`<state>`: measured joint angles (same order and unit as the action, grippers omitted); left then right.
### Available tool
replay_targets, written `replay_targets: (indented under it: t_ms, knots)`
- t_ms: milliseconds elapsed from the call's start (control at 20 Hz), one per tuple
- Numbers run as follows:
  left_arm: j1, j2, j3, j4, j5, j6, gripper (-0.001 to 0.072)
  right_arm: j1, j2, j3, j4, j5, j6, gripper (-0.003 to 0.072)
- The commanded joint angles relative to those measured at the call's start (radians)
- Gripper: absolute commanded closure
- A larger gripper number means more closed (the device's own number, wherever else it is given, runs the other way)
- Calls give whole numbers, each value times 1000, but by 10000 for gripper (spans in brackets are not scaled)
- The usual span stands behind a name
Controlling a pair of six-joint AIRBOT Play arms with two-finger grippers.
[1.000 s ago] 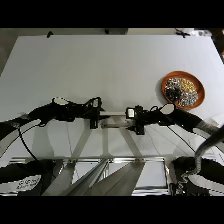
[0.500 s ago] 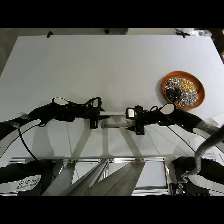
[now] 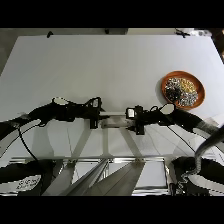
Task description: Fold the box and place the chain.
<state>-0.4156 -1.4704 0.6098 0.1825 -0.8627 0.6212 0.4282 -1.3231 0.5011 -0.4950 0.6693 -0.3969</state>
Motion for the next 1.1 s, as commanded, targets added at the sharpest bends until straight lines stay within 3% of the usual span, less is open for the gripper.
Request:
replay_targets:
  t_ms: [0,50,100,300,500,600,650,700,750,800,900,1050]
  knots:
    - [2,3,1,-12,-24,-1,399,1,0,0,2,0,3,290]
    - [6,7,1,-14,-24,-2,240,1,0,0,2,0,3,290]
    - [12,15,1,-13,-24,-23,180,1,0,-1,2,0,3,290]
    - [69,92,1,41,-25,-146,179,1,0,0,2,0,3,290]
    - [173,237,1,275,-29,-378,180,1,0,-1,2,0,3,290]
    - [225,326,1,382,-90,-521,186,1,0,0,2,0,3,290]
    - [241,369,1,414,-151,-577,236,1,0,0,2,0,3,290]
    - [244,414,1,438,-236,-621,392,1,0,-1,2,0,3,290]
    - [236,449,1,446,-331,-633,636,1,0,-1,2,0,3,290]
    - [217,474,0,443,-430,-623,708,1,0,0,2,0,3,290]
    - [147,489,0,443,-525,-660,709,1,0,0,2,0,3,290]
    - [-2,461,-2,431,-489,-704,707,1,0,-1,2,0,3,290]
